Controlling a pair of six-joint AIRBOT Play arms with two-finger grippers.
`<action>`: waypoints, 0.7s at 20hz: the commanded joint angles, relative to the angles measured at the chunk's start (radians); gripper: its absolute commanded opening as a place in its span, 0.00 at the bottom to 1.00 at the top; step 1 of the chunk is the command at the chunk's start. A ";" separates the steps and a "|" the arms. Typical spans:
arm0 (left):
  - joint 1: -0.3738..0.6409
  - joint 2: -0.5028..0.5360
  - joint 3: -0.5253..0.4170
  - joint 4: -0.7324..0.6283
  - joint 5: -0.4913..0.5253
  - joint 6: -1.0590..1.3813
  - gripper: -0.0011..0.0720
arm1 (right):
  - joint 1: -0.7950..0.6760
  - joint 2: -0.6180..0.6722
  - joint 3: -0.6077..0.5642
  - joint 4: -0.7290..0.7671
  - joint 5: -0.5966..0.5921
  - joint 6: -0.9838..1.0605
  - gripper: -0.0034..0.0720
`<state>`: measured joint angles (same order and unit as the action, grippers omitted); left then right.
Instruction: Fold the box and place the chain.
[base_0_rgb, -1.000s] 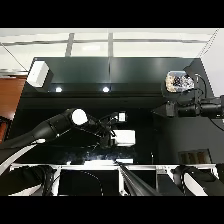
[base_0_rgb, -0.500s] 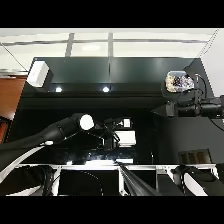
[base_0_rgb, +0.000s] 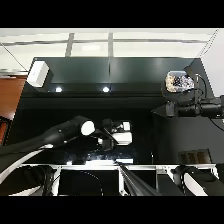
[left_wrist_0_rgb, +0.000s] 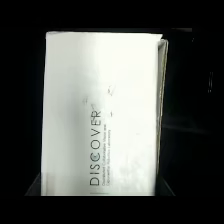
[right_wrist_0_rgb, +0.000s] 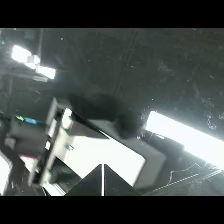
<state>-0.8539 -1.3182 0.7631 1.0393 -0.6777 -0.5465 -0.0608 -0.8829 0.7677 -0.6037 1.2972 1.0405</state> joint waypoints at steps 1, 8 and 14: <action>0.146 0.110 -0.028 0.287 -0.204 -0.258 0.37 | 0.000 0.000 0.001 0.000 0.000 0.000 0.07; 1.052 0.336 -0.093 0.371 -0.237 -0.360 0.37 | 0.000 0.000 0.001 0.001 -0.011 0.000 0.07; 1.413 0.092 0.117 0.169 -0.278 -0.311 0.42 | 0.000 0.000 0.001 0.000 -0.025 -0.002 0.07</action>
<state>0.4145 -1.1259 0.7811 1.2766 -0.9150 -0.8860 -0.0608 -0.8829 0.7677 -0.6029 1.2774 1.0401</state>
